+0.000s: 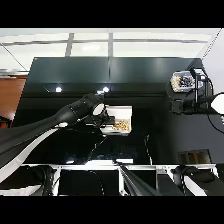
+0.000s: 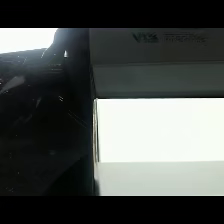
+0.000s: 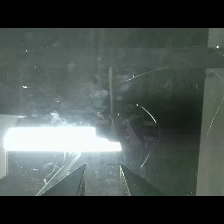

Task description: Fold the box and place the chain.

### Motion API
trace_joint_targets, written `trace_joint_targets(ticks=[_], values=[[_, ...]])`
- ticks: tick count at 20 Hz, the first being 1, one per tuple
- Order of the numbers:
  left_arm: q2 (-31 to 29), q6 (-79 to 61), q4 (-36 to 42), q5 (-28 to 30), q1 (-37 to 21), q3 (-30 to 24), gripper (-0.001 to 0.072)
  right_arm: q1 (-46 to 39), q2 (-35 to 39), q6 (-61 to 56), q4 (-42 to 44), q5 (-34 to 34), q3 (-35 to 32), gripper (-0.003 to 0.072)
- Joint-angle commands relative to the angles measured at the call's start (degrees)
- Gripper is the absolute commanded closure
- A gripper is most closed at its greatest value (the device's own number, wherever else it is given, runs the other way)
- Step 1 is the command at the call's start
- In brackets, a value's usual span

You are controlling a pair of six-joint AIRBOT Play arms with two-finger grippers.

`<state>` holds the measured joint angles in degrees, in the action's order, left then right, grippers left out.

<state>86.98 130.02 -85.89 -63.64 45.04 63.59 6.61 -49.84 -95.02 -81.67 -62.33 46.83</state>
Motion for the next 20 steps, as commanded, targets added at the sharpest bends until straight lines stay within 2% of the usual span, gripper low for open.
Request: trace_joint_targets(ticks=[1,2,3,6,8,10,12,14,15,16,17,18,19,20], values=[[-0.5,1.6,2.4,-0.6,-0.7,0.1,0.0466,-0.1,0.1,0.2,-0.4,0.7,0.0,0.0434],[-1.2,2.3,1.9,-0.7,-0.5,0.1,0.0328,-0.1,0.0,0.8,-0.5,0.7,0.0,0.0434],[-2.2,2.1,0.7,0.2,-0.5,0.2,0.0305,-0.1,0.1,0.9,-0.5,0.7,0.0,0.0434],[-7.1,-5.2,-7.2,-3.7,-0.5,0.6,0.03,-0.1,0.1,0.9,-0.5,0.3,0.0,0.0434],[-12.1,-13.3,-8.9,-4.9,-0.1,-0.4,0.03,-0.1,0.0,0.9,-0.5,0.0,0.0,0.0434],[-18.9,-18.7,-10.2,-3.2,-0.4,-3.7,0.03,-0.1,0.1,0.9,-0.5,-0.7,0.0,0.0434],[-27.6,-18.6,-12.5,-0.2,-4.0,-10.5,0.03,-0.1,0.1,0.9,-0.4,-1.2,0.0,0.0434],[-35.1,-19.9,-5.0,6.1,-12.2,-17.7,0.03,-0.1,0.0,0.7,-0.4,-2.0,0.0,0.0434],[-38.4,-22.9,1.2,11.4,-16.5,-21.7,0.03,-0.1,0.0,0.4,-0.3,-2.1,0.0,0.0434],[-41.1,-28.6,11.0,17.3,-21.0,-26.3,0.0296,-0.1,0.0,-0.1,-0.2,-2.1,0.0,0.0434],[-42.3,-37.4,22.1,20.8,-24.3,-30.4,0.0211,-0.1,0.0,-0.5,0.1,-2.1,0.0,0.0434],[-42.2,-50.5,33.2,21.2,-27.0,-34.0,0.0075,-0.1,0.0,-0.6,0.7,-2.2,0.0,0.0434],[-41.4,-63.7,39.9,19.9,-28.2,-36.9,0.0065,-0.1,0.0,-0.6,1.6,-2.2,0.0,0.0434],[-40.0,-76.5,41.6,18.5,-28.1,-39.2,0.0064,0.0,0.0,-0.6,2.4,-2.2,0.0,0.0434]])
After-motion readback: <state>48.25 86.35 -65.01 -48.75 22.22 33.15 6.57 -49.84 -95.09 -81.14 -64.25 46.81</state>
